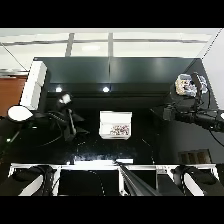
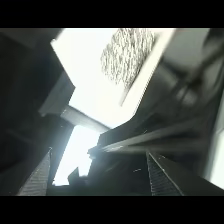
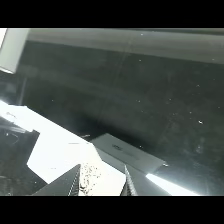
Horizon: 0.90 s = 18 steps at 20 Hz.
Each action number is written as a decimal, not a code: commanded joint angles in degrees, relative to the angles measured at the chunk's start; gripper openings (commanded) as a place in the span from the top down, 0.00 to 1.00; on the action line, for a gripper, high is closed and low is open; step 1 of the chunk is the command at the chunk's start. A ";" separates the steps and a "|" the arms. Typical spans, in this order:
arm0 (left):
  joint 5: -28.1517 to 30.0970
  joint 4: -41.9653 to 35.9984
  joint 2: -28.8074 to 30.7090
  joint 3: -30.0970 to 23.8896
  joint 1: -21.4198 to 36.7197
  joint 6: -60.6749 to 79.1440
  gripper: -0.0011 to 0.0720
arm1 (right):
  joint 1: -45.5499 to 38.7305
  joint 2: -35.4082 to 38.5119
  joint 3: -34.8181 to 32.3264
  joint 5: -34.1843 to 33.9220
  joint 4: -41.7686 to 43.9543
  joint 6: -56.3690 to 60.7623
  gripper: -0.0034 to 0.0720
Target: Fold the box and place the chain.
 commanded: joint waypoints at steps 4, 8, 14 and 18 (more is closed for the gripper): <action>12.74 1.03 -8.52 -0.24 -11.74 19.80 0.01 | 0.33 0.00 0.00 -0.20 -0.42 0.00 0.51; 12.70 -0.31 -15.69 1.81 -13.64 21.92 0.01 | 1.55 0.00 -0.02 0.31 -0.42 0.00 0.51; 10.60 -10.88 -20.74 2.75 -11.26 23.21 0.01 | 3.45 0.00 -0.02 0.31 -0.44 0.00 0.51; 10.29 -8.35 -21.18 2.73 -11.43 24.83 0.01 | 3.45 0.00 -0.02 0.28 -0.44 -0.02 0.51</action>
